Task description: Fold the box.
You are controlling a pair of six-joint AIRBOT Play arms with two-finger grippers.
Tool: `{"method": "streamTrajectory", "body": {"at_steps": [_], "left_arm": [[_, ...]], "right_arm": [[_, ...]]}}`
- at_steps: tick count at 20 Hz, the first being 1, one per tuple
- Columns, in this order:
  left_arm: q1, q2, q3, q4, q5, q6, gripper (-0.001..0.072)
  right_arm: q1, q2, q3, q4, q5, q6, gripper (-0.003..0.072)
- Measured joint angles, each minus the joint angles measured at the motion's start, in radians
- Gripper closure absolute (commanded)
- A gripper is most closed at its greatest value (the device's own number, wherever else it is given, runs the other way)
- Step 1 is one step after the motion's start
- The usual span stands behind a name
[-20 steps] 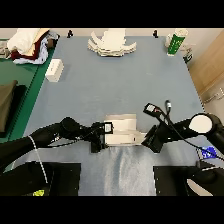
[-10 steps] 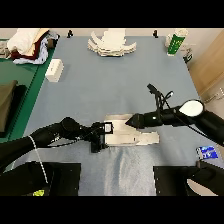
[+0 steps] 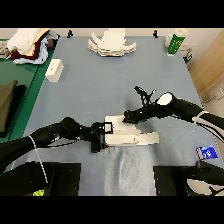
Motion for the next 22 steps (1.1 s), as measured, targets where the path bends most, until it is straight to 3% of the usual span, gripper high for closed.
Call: {"method": "streamTrajectory", "body": {"at_steps": [9, 14, 19, 20, 21, 22], "left_arm": [[0.0, 0.0, 0.0, 0.002, 0.005, 0.003, 0.0231], [0.0, 0.0, 0.0, 0.002, 0.006, 0.003, 0.023], [0.0, 0.0, 0.0, 0.002, 0.007, 0.002, 0.0231], [0.0, 0.0, 0.0, 0.002, 0.007, 0.002, 0.0231], [0.0, 0.0, 0.0, 0.002, 0.007, 0.002, 0.0231], [0.0, 0.0, 0.0, 0.002, 0.007, 0.002, 0.0231]], "right_arm": [[0.043, -0.011, 0.008, -0.033, -0.026, -0.043, 0.0687], [0.043, 0.153, 0.009, -0.111, -0.022, -0.06, 0.0687], [0.055, 0.368, -0.031, -0.214, 0.089, -0.086, 0.0685], [0.064, 0.409, -0.056, -0.222, 0.13, -0.112, 0.0618], [0.078, 0.452, -0.085, -0.229, 0.171, -0.141, 0.0351], [0.092, 0.489, -0.115, -0.237, 0.205, -0.165, 0.0212]]}}
